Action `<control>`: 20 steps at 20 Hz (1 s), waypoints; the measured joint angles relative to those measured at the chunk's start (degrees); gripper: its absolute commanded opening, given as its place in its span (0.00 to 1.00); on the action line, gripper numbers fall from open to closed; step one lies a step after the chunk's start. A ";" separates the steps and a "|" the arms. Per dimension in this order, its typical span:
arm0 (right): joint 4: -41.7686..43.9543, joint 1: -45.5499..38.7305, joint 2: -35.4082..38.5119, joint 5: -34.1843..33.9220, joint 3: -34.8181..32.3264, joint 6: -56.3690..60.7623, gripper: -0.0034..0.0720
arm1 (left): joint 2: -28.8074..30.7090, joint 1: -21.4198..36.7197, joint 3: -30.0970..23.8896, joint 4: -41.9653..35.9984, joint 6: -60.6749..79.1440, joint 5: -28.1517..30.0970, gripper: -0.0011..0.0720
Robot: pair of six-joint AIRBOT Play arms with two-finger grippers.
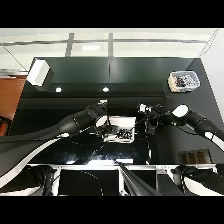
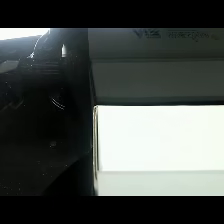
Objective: Fold the box and place the chain.
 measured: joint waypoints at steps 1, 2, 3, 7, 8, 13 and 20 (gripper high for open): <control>-0.31 0.00 0.35 0.39 0.02 1.25 0.12 | 0.00 0.02 0.00 -0.02 0.00 0.00 0.05; -0.85 0.00 0.83 1.11 0.09 2.71 0.12 | 0.00 0.02 0.00 -0.02 0.00 0.00 0.05; -0.98 0.00 1.77 1.64 0.28 4.70 0.06 | 0.00 0.02 0.00 0.00 0.00 0.00 0.05; -2.38 0.00 8.55 5.51 2.40 15.87 0.06 | 0.00 0.02 0.00 -0.02 0.00 0.02 0.05; -2.71 0.00 10.75 7.45 3.41 19.30 0.06 | 0.00 0.02 0.00 -0.02 0.00 0.02 0.05; -3.26 0.00 20.04 20.04 10.27 36.13 0.06 | 0.00 0.02 0.00 -0.02 -0.02 0.11 0.05; 10.82 0.07 23.67 32.96 16.24 51.23 0.06 | 0.00 0.02 0.00 -0.02 0.00 0.28 0.05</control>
